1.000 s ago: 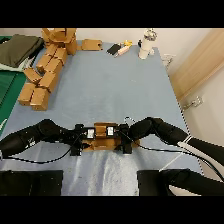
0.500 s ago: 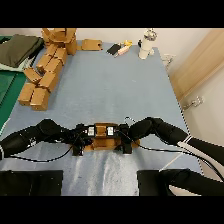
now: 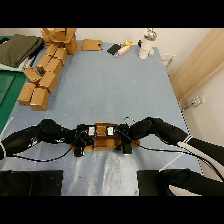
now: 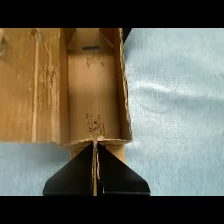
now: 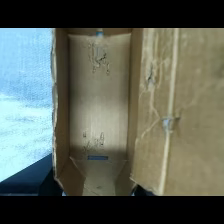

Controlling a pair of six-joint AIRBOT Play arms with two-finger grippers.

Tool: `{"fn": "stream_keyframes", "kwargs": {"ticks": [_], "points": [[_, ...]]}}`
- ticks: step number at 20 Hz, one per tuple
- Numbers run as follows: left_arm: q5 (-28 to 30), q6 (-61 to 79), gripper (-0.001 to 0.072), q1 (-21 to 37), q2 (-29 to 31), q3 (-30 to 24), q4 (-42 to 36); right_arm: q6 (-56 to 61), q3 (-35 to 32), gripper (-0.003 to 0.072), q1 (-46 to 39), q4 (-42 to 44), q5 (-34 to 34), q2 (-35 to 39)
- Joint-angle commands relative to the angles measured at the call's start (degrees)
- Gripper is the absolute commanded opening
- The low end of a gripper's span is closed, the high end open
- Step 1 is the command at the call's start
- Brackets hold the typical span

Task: Fold the box.

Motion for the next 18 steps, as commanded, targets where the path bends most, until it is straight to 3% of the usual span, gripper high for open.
{"fn": "stream_keyframes", "kwargs": {"ticks": [1, 7, 8, 9, 10, 15, 16, 17, 18], "points": [[0.2, 5.9, 0.0041, 0.0, -1.8, 0.0, -6.8, 0.1, 0.0, 0.0517, 0.0, 0.0, 0.0, 0.0], [0.1, 6.5, 0.0054, -0.3, -4.2, 0.1, -7.1, 0.1, 0.0, 0.0517, 0.0, 0.0, 0.0, 0.0], [-0.5, 7.2, 0.022, -0.4, -4.2, 0.0, -7.1, 0.1, 0.0, 0.0517, 0.0, 0.0, 0.0, 0.0], [-1.0, 7.3, 0.0439, -0.3, -4.2, 0.0, -7.4, 0.1, 0.0, 0.0517, 0.0, 0.0, 0.0, 0.0], [-1.0, 7.3, 0.0467, -0.3, -4.2, 0.0, -8.1, 0.1, 0.0, 0.0517, 0.0, 0.0, 0.0, 0.0], [-0.9, 7.2, 0.0465, -0.3, -4.2, 0.0, -8.4, 0.1, 0.0, 0.0517, 0.0, 0.0, 0.0, 0.0], [-0.6, 6.9, 0.0441, -0.3, -4.2, 0.0, -8.3, 0.1, 0.0, 0.0517, 0.0, 0.0, 0.0, 0.0], [-0.1, 6.6, 0.0202, -0.3, -4.1, 0.1, -7.8, 0.1, 0.0, 0.0517, 0.0, 0.0, 0.0, 0.0], [0.5, 6.4, 0.0018, -0.2, -4.0, 0.1, -6.9, 0.1, 0.0, 0.0517, 0.0, 0.0, 0.0, 0.0]]}}
